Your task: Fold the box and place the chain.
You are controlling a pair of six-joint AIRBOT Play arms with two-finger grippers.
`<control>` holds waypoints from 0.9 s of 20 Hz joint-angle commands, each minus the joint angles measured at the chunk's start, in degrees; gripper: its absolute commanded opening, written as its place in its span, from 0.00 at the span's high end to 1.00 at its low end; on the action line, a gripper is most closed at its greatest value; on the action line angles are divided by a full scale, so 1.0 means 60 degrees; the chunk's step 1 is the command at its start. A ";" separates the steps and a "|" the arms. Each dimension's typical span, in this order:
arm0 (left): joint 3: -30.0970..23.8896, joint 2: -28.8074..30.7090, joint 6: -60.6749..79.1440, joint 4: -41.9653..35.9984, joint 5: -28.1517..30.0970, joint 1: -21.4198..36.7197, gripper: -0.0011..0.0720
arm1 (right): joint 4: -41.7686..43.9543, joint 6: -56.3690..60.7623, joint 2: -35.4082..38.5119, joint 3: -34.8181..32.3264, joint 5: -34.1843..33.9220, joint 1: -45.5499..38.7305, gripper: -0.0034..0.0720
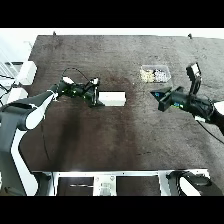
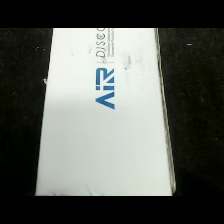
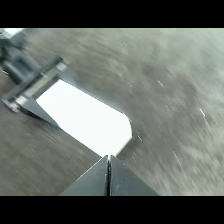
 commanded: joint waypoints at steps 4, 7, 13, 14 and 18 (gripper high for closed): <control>0.0004 0.0007 0.0000 -0.0022 -0.0018 0.0000 0.26 | -0.0069 -0.0025 0.0470 -0.0845 -0.0244 -0.0423 0.93; 0.0004 0.0007 0.0000 -0.0022 -0.0022 0.0000 0.26 | -0.0127 -0.0022 0.0470 -0.0845 -0.0244 -0.0423 0.93; 0.0004 0.0004 -0.0004 -0.0022 -0.0029 0.0000 0.26 | -0.0127 -0.0022 0.0466 -0.0845 -0.0244 -0.0423 0.93; 0.0004 0.0004 -0.0011 -0.0025 -0.0062 0.0000 0.26 | -0.0127 -0.0022 0.0466 -0.0845 -0.0244 -0.0423 0.93; 0.0200 0.0036 -0.0346 -0.0142 -0.0018 0.0149 0.96 | -0.0124 -0.0018 0.0470 -0.0845 -0.0244 -0.0423 0.93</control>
